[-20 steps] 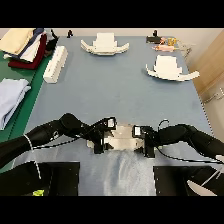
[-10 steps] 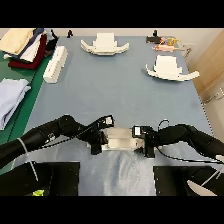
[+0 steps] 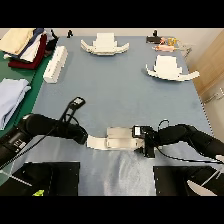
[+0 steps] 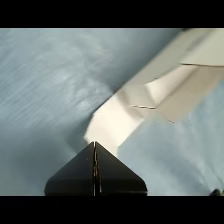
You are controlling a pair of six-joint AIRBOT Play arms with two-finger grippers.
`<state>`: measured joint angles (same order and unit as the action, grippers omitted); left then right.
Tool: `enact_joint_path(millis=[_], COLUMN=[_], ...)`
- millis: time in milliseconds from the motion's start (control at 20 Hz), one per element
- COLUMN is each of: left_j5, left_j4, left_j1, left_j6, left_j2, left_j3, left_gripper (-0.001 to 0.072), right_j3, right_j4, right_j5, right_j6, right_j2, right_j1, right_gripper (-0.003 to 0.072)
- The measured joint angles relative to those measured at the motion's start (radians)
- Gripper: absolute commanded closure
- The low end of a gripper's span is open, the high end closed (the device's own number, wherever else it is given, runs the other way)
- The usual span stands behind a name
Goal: Fold the box.
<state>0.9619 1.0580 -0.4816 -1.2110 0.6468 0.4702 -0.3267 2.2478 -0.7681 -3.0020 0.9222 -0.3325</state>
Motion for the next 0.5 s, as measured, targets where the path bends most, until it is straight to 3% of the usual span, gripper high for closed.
enact_joint_path(millis=[250,350,500], left_j5=[0.087,0.089,0.031], left_j4=[-0.063,-0.123,-0.208], left_j1=[0.198,0.206,0.119], left_j6=[-0.100,-0.102,-0.094], left_j2=[-0.011,0.023,0.097], left_j3=[-0.055,-0.085,-0.119], left_gripper=[0.0695,0.0696,0.0696], right_j3=[0.000,0.000,0.000], right_j4=[0.000,0.000,0.000], right_j5=[0.000,0.000,0.000], right_j6=[0.000,0.000,0.000], right_j2=[0.000,0.000,0.000], right_j1=[0.000,0.000,0.000], right_gripper=[0.0175,0.0175,0.0175])
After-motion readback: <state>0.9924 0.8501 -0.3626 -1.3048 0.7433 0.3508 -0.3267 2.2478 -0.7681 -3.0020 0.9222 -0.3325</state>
